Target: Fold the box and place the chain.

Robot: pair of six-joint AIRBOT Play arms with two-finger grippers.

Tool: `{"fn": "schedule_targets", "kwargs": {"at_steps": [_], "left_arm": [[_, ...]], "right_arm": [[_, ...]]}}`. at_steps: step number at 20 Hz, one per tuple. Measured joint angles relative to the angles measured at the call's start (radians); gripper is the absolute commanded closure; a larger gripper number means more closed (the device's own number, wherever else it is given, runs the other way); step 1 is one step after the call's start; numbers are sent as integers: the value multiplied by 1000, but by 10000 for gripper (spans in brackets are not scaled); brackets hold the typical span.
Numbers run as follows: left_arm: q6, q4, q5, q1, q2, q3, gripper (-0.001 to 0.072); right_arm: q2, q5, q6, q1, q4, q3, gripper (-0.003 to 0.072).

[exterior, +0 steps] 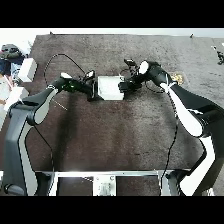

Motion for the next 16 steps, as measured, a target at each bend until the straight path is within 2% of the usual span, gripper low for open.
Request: {"fn": "schedule_targets", "kwargs": {"at_steps": [16], "left_arm": [[0, 0, 0, 0, 0, 0, 266]], "right_arm": [[-64, -1, 385, 142, -318, 68, 282]]}}
